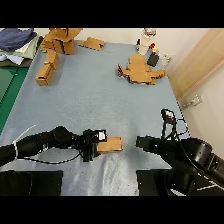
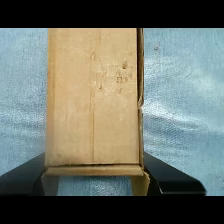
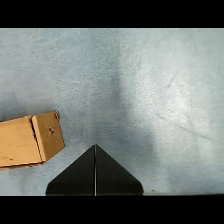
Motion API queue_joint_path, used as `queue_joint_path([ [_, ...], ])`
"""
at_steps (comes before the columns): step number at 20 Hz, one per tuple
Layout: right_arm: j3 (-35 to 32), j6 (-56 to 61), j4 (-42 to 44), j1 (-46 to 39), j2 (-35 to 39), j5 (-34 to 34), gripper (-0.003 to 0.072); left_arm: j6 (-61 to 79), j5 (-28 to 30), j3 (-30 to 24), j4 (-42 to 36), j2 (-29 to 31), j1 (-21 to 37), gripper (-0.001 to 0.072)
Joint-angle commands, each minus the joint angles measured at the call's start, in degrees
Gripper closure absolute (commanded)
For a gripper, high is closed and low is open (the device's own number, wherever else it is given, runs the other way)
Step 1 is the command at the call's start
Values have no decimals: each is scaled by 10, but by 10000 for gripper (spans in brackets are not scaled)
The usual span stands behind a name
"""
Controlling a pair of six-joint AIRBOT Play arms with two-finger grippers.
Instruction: Fold the box.
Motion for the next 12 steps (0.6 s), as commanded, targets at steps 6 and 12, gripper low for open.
queue_joint_path([
  [6,1,28,1,-1,0,13,684,-63,30,18,-8,29,1,183],
  [12,1,28,-19,-1,0,13,684,-213,144,17,10,127,96,183],
])
